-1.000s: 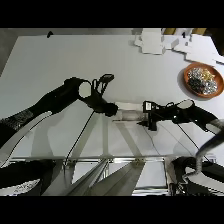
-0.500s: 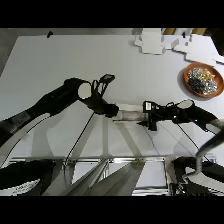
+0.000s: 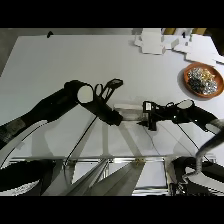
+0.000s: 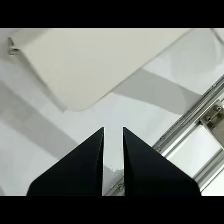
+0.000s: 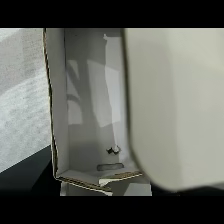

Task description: Fold the box and place the chain.

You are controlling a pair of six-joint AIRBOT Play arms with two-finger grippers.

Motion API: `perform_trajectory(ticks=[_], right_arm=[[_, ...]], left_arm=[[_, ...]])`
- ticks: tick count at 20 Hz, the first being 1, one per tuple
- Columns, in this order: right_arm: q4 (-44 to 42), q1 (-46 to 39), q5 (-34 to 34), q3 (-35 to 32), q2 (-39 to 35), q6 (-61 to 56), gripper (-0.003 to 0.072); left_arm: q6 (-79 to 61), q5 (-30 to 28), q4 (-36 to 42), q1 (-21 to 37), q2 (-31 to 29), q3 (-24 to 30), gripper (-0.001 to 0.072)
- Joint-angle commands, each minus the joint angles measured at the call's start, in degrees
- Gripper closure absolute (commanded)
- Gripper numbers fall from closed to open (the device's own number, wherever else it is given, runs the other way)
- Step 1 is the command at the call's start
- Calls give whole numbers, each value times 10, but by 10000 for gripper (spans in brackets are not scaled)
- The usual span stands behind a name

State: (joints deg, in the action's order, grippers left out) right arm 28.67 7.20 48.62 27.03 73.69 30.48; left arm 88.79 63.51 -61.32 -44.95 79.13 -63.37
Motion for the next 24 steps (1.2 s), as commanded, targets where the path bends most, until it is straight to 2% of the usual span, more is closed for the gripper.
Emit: perform_trajectory(ticks=[1,3,6,10,14,20,22,24], right_arm=[[0,0,0,0,0,0,281],[0,0,1,0,0,0,281],[0,0,1,0,0,0,281],[0,0,1,0,0,0,281],[0,0,0,0,0,0,281],[0,0,1,0,0,0,281],[0,0,0,0,0,0,281],[0,0,0,0,0,0,281]], left_arm=[[-10,-45,-3,-7,24,-23,586],[9,-61,-37,-6,43,-64,578],[58,-41,-78,2,90,-135,553],[77,-47,-101,4,127,-179,553],[102,-57,-120,16,149,-195,553],[118,-31,-114,16,204,-195,546],[122,-27,-115,16,207,-195,494],[133,-19,-116,17,207,-195,493]])
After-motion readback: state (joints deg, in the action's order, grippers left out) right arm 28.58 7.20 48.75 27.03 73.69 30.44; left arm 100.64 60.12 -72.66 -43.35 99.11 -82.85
